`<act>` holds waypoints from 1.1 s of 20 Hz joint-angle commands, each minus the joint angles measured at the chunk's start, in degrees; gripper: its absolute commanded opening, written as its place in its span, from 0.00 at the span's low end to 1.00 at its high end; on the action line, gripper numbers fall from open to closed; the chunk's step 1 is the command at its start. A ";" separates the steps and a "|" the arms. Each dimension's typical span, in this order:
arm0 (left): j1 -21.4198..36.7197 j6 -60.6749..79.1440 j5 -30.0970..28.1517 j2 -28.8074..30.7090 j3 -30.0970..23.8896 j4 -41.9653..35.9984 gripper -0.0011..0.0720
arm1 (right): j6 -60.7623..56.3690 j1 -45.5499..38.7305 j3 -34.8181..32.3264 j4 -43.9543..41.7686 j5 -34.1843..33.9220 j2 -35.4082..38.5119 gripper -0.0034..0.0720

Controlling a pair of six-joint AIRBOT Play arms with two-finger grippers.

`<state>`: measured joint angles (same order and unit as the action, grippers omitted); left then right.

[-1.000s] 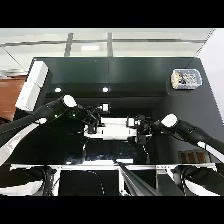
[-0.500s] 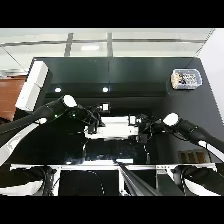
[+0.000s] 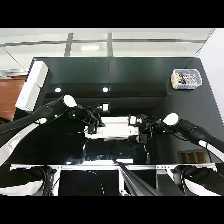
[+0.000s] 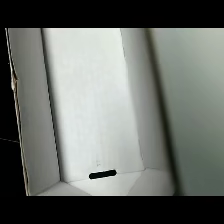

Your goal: Fold the box and place the chain.

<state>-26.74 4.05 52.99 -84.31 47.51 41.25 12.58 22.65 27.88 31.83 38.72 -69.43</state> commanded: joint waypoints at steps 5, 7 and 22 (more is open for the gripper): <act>0.02 0.00 -0.07 -0.02 0.00 0.04 0.05 | 1.84 1.55 0.07 -0.13 -1.27 -0.13 0.98; 0.02 0.00 -0.04 -0.02 0.00 0.04 0.05 | 1.75 2.10 0.07 0.13 -1.86 -0.17 0.98; 0.02 0.02 -0.35 -0.02 0.00 0.11 0.05 | 1.70 2.10 0.07 0.15 -1.90 -0.17 0.70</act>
